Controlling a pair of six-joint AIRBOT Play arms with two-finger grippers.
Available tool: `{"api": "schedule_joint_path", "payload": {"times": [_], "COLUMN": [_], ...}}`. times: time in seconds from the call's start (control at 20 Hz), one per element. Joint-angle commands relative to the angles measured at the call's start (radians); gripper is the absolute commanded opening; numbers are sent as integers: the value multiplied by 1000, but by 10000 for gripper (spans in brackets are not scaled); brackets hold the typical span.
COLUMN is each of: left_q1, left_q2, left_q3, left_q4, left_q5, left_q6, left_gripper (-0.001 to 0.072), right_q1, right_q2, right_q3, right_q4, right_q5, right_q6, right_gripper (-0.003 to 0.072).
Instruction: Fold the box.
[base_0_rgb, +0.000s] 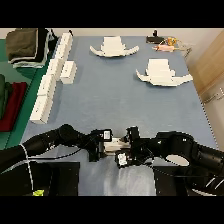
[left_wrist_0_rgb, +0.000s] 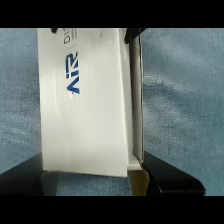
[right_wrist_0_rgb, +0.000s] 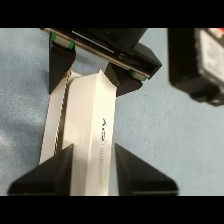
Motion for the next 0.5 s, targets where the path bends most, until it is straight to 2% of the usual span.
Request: {"api": "schedule_joint_path", "payload": {"times": [0.0, 0.1, 0.45], "left_q1": [0, 0, 0], "left_q2": [0, 0, 0], "left_q3": [0, 0, 0], "left_q4": [2, 2, 2], "left_q5": [0, 0, 0], "left_q6": [2, 2, 2], "left_gripper": [523, 523, 523], "right_q1": [0, 0, 2], "right_q2": [-19, -19, -19], "right_q3": [1, 1, 1], "right_q4": [-13, -8, 76], "right_q5": [-11, -10, 26], "right_q6": [1, 0, 0], "right_gripper": [210, 153, 163]}}
